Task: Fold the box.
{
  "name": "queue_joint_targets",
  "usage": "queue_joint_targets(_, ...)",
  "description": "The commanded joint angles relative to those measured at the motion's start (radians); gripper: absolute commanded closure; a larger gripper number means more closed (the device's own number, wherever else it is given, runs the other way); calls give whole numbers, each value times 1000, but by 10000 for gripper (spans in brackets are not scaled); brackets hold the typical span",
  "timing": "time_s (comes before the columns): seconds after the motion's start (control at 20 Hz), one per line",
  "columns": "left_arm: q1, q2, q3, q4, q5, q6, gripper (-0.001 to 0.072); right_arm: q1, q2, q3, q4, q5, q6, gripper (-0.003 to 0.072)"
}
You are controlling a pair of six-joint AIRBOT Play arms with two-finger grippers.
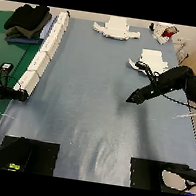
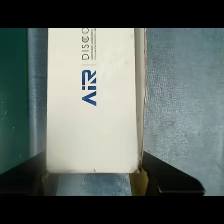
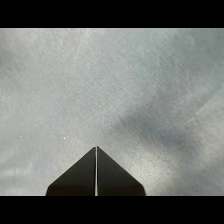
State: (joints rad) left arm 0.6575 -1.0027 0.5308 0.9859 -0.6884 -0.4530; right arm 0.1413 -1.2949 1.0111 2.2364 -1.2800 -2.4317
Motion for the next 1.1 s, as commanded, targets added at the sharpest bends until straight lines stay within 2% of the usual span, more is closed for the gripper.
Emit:
queue_joint_targets(0.0,-28,-60,12,-21,28,46,263,0,0,1,0,0,0,682)
queue_joint_targets(0.2,-28,-63,12,-21,78,45,264,0,0,1,0,0,0,681)
queue_joint_targets(0.7,-28,-63,12,-21,78,45,261,0,0,1,0,0,0,681)
queue_joint_targets(0.75,-28,-63,12,-21,76,45,200,0,0,1,0,0,0,682)
queue_joint_targets(0.8,-28,-63,12,-21,75,39,3,0,0,1,0,0,0,681)
queue_joint_targets(1.05,-26,-41,13,-19,22,31,3,0,0,1,0,0,0,682)
